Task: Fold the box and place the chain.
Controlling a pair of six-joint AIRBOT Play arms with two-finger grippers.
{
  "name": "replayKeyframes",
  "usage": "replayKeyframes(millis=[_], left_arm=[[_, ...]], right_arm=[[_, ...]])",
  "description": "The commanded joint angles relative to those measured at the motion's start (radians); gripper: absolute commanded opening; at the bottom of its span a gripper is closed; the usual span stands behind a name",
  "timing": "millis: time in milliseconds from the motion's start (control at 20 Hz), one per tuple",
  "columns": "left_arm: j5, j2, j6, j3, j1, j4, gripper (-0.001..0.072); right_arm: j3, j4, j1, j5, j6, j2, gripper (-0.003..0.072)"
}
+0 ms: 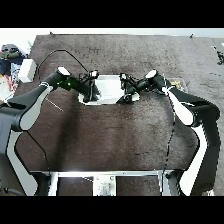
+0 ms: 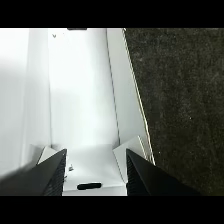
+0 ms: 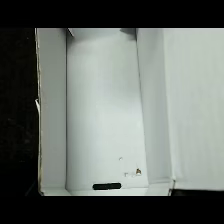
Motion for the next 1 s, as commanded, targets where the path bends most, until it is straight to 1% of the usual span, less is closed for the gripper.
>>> replayKeyframes(millis=[0,50,100,200,250,300,350,450,500,550,650,750,800,950], left_arm=[[0.002,-0.001,0.002,0.0,0.0,-0.003,0.0553],[0.016,-0.001,-0.003,0.0,0.0,-0.004,0.0716],[0.015,-0.001,-0.007,0.0,0.0,-0.004,0.0705],[0.016,0.0,-0.007,0.0,0.001,0.0,0.0704],[0.015,0.0,-0.008,0.0,0.004,0.003,0.0668],[0.011,0.0,-0.007,0.0,0.01,0.005,0.0438],[0.004,0.0,-0.007,0.0,0.021,0.003,0.0279],[-0.023,0.0,-0.013,0.0,0.05,-0.002,0.0266],[-0.046,0.003,-0.028,0.0,0.065,-0.005,0.0106],[-0.084,0.007,-0.029,0.002,0.079,-0.004,0.0012],[-0.164,0.008,-0.085,0.027,0.096,-0.005,0.0011],[-0.204,0.011,-0.176,0.061,0.106,-0.002,0.0008],[-0.188,0.027,-0.22,0.064,0.11,-0.002,0.0007],[-0.092,0.127,-0.337,0.063,0.111,0.033,0.0005]], right_arm=[[0.0,0.0,0.0,0.0,0.001,-0.001,0.0411],[0.0,0.0,0.0,0.0,0.001,-0.001,0.0411],[0.0,0.0,0.0,0.0,0.001,-0.001,0.0411],[0.0,0.0,0.0,0.0,0.001,-0.001,0.0411],[0.0,0.0,0.0,0.0,0.001,-0.001,0.0412],[0.0,0.0,0.0,0.0,0.001,0.0,0.0411],[0.0,0.0,0.0,0.0,0.001,-0.001,0.0411],[0.0,0.0,0.0,0.0,0.001,-0.001,0.0411],[0.0,0.0,0.0,0.0,0.001,-0.001,0.0411],[0.0,0.0,0.0,0.0,0.001,-0.001,0.0411],[0.0,0.0,0.0,0.0,0.001,-0.001,0.0411],[0.0,0.0,0.0,0.0,0.001,-0.001,0.0411],[0.0,0.0,0.0,0.0,0.001,-0.001,0.0411],[0.0,0.0,0.0,0.0,0.001,-0.001,0.0411]])
